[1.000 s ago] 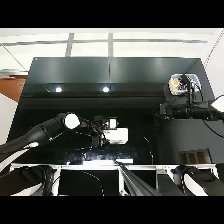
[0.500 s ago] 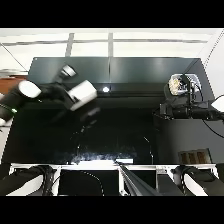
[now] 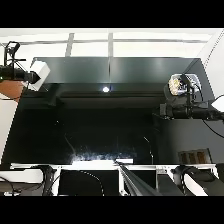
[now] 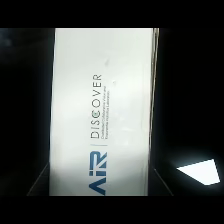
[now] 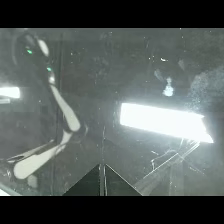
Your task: Fold the box and place the chain.
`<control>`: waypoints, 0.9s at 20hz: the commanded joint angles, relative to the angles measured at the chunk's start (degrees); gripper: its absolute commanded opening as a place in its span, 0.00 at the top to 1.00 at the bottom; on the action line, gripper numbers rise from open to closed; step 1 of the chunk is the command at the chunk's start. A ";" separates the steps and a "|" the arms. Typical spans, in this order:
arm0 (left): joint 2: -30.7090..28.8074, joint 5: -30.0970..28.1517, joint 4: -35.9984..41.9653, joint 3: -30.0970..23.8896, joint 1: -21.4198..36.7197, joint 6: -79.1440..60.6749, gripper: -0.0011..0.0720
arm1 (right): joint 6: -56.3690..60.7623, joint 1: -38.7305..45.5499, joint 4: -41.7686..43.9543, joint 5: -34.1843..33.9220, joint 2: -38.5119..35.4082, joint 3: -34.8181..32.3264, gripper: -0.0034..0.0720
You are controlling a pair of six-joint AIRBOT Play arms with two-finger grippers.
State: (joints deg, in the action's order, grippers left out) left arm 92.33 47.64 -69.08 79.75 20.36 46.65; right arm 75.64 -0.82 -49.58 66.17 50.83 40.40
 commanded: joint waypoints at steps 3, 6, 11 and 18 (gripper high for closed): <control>14.21 0.72 -3.98 13.11 1.70 7.61 0.73 | 1.86 0.00 0.02 -2.03 -0.02 0.04 0.90; 18.45 2.38 -3.89 16.55 1.70 14.62 0.73 | 1.97 0.00 0.02 -2.19 -0.02 0.04 0.90; 16.31 8.50 -5.64 22.45 1.20 17.35 0.00 | 1.95 0.00 0.04 -2.38 -0.02 0.07 0.90; 6.88 41.13 -2.78 38.97 1.07 34.27 0.60 | 1.90 0.13 -9.68 2.62 -3.06 8.22 0.90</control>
State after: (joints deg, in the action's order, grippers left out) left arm 103.18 74.15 -73.82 114.87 21.45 74.22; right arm 77.38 -0.75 -52.97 65.30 49.52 44.64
